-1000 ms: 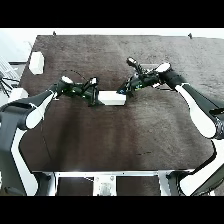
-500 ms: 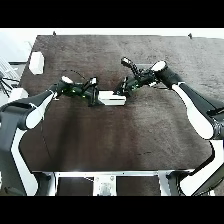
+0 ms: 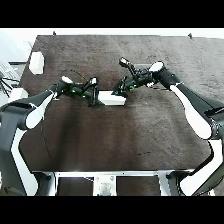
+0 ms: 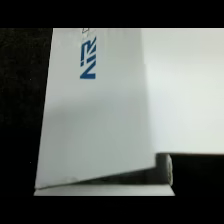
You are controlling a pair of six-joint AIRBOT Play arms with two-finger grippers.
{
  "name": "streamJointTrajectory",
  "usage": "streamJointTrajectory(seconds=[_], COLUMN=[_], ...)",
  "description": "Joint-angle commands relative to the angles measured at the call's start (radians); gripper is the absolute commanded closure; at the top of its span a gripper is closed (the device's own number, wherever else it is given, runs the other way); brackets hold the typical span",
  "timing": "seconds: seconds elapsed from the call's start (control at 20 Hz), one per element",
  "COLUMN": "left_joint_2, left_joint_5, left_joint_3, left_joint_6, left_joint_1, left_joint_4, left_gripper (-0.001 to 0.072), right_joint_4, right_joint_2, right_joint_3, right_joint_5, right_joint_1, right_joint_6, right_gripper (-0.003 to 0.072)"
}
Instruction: Fold the box and place the chain.
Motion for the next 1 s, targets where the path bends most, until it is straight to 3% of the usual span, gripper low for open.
streamJointTrajectory(seconds=[0.0, 0.95], left_joint_2=[0.0, 0.0], left_joint_5=[0.0, 0.0], left_joint_3=[0.001, 0.001], left_joint_6=[0.0, 0.0], left_joint_1=[0.001, 0.001], left_joint_4=[0.0, 0.0], left_gripper=[0.0419, 0.042], right_joint_4=[-0.01, -0.053], right_joint_2=[-0.001, -0.016], right_joint_3=[0.0, 0.019], right_joint_5=[0.024, -0.091], right_joint_1=[0.016, 0.024], right_joint_6=[0.001, 0.0], right_gripper=[0.0292, 0.0287])
